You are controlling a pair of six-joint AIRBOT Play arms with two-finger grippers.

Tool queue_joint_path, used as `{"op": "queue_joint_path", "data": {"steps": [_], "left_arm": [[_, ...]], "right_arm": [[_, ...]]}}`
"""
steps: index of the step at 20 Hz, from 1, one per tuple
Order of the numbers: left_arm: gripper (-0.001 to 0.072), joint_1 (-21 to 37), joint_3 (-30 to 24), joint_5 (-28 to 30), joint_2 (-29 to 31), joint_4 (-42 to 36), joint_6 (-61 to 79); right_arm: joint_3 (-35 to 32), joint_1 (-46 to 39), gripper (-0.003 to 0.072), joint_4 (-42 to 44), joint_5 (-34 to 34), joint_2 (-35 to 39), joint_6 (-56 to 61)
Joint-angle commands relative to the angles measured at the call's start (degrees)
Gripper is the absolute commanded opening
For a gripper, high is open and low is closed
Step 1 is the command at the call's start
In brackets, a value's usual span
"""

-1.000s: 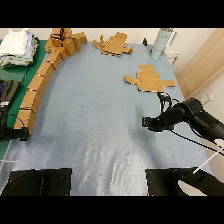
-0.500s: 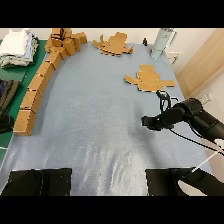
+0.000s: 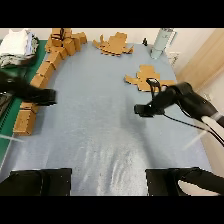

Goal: Fold the box.

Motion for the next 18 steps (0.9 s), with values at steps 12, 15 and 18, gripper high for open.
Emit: {"op": "queue_joint_path", "data": {"steps": [12, 15, 18], "left_arm": [[0.0011, -25.2, 14.4, 9.7, -25.7, 0.7, -3.7], [0.0012, -25.2, 14.4, 9.7, -25.7, 0.7, -3.7], [0.0012, -25.2, 14.4, 9.7, -25.7, 0.7, -3.7]], "right_arm": [[20.0, 0.0, 0.0004, 7.0, -6.8, -22.3, -1.8], [20.0, 0.0, 0.0004, 6.7, -6.8, -22.3, -1.8], [20.0, 0.0, 0.0004, 6.7, -6.8, -22.3, -1.8]]}}
